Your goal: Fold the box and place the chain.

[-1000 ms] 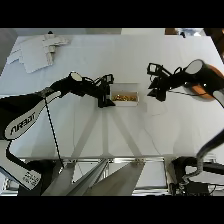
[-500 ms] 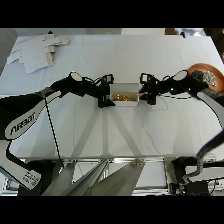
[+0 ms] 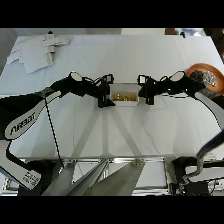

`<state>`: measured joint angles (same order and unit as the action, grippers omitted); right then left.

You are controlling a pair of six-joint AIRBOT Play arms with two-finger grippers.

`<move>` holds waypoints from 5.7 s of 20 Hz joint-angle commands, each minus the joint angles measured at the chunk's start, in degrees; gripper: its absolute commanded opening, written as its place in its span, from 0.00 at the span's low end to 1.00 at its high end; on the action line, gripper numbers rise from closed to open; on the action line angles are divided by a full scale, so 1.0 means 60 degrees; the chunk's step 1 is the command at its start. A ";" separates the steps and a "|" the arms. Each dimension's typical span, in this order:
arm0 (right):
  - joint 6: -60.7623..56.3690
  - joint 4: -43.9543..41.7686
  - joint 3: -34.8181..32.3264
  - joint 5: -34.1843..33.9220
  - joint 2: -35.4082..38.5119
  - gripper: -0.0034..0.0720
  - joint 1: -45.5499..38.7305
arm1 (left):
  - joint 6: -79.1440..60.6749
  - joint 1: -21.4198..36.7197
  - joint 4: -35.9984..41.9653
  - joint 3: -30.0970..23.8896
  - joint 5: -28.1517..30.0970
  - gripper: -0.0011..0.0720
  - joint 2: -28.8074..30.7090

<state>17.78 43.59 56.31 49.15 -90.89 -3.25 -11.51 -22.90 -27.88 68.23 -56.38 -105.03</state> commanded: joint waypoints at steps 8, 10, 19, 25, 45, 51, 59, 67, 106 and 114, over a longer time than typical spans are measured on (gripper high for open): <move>-0.1410 0.0943 0.0000 0.0331 0.1708 0.06 0.0007 | 0.0000 -0.0004 -0.0004 0.0000 0.0000 0.48 -0.0004; -0.1421 0.0561 0.0000 0.0871 0.2000 0.06 0.0007 | 0.0000 -0.0004 0.0000 0.0000 0.0004 0.48 -0.0004; -0.2747 -0.0255 0.0000 0.1220 0.2095 0.57 0.1217 | 0.0000 -0.0004 0.0000 0.0000 0.0000 0.48 -0.0004; -0.4360 -0.0248 0.0186 0.1643 0.3198 0.51 0.1191 | 0.0000 -0.0004 -0.0004 0.0000 0.0004 0.48 -0.0004; -0.8378 0.1661 0.3075 0.1271 -0.0087 0.52 0.0998 | 0.0004 -0.0004 0.0000 0.0000 0.0004 0.48 -0.0004; -0.7836 0.0648 0.3075 0.2368 0.0029 0.52 0.0998 | 0.0000 -0.0004 0.0000 0.0000 0.0000 0.48 -0.0004; -0.6626 0.0339 0.3075 0.3432 0.0087 0.51 0.1005 | 0.0000 -0.0004 -0.0004 0.0000 0.0004 0.48 -0.0004; -0.6124 0.1009 0.3075 0.3275 0.0175 0.51 0.1104 | 0.0000 -0.0004 -0.0004 0.0000 0.0004 0.48 -0.0004; -0.6189 0.2390 0.1202 0.1413 0.0980 0.37 0.1927 | 0.0000 -0.0004 0.0000 0.0000 0.0004 0.48 -0.0004; -0.6247 0.2353 0.1202 0.1843 0.1293 0.58 0.1927 | 0.0000 -0.0004 -0.0004 0.0000 0.0004 0.48 -0.0004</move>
<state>-19.68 58.22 63.55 59.55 -84.20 8.27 -11.53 -22.90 -27.88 68.23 -56.36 -105.03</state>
